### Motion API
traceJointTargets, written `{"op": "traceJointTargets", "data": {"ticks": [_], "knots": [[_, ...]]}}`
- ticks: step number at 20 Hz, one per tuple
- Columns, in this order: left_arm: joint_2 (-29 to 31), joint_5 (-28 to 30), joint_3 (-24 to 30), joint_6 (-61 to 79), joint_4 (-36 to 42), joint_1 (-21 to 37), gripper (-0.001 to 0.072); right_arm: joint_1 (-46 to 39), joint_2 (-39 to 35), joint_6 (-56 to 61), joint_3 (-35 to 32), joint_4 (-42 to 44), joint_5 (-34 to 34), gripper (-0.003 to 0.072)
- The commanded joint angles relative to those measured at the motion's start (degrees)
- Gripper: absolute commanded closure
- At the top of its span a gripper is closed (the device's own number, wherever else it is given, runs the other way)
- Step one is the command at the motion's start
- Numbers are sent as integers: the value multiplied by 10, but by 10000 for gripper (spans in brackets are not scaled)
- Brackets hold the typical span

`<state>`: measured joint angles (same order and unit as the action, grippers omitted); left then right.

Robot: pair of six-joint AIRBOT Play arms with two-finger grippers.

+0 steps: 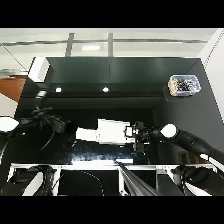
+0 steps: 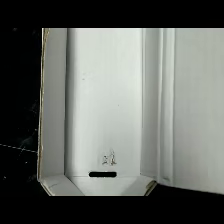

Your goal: Fold the box and place the chain.

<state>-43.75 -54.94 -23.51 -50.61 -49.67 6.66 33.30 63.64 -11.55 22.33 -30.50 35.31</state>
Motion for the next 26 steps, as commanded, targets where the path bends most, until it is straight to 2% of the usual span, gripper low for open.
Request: {"op": "traceJointTargets", "data": {"ticks": [1,5,8,10,13,16,17,18,19,20,22,23,24,25,26], "knots": [[-26,-13,11,-218,-48,99,685,0,0,0,0,0,0,272],[-172,-102,11,-176,43,98,685,0,0,0,0,0,0,272],[-256,-116,11,-89,110,83,686,0,0,0,0,0,0,272],[-282,-102,11,-76,129,46,686,0,0,0,0,0,0,272],[-284,-64,10,-76,134,-28,684,0,0,0,0,0,0,272],[-284,-44,7,-76,146,-70,678,0,0,0,0,0,0,272],[-284,-41,4,-76,146,-77,622,0,0,0,0,0,0,272],[-284,-41,0,-76,146,-84,616,0,0,0,0,0,0,272],[-284,-42,-5,-76,146,-88,541,0,0,0,0,0,0,272],[-284,-48,-11,-76,146,-89,418,0,0,0,0,0,0,272],[-283,-71,-34,-76,136,-88,396,0,0,0,0,0,0,272],[-283,-84,-48,-76,128,-87,271,0,0,0,0,0,0,272],[-282,-96,-60,-76,124,-87,97,0,0,0,0,0,0,272],[-282,-107,-72,-76,121,-87,-3,0,0,0,0,0,0,272],[-282,-120,-82,-76,120,-88,-3,0,0,0,0,0,0,272]]}}
